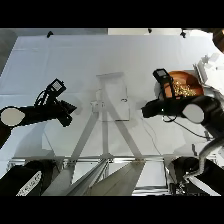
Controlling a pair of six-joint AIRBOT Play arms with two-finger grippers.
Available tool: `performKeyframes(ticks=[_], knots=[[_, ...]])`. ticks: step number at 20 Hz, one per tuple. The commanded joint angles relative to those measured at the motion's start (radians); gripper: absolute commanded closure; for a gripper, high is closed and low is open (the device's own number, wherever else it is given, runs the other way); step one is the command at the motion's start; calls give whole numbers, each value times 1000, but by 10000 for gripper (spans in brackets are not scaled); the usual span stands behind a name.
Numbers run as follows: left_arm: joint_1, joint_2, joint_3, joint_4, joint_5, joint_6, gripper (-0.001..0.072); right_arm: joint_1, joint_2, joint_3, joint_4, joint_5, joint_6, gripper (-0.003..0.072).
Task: Fold the box and place the chain.
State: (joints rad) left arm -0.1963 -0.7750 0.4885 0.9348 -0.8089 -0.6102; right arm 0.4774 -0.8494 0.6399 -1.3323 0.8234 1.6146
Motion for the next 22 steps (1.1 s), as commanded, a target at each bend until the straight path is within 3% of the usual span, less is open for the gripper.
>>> performKeyframes(ticks=[1,4,9,18,22], knots=[[-1,-1,0,0,0,0,700,13,47,-159,182,-197,-109,682],[-1,-1,0,0,0,0,700,56,47,-223,197,-303,-134,682],[-1,-1,0,0,0,0,700,58,39,-230,72,-321,-146,682],[-1,-1,0,0,0,0,700,58,-78,-268,110,-479,-203,682],[-1,-1,0,0,0,0,700,58,-78,-268,110,-452,-202,681]])
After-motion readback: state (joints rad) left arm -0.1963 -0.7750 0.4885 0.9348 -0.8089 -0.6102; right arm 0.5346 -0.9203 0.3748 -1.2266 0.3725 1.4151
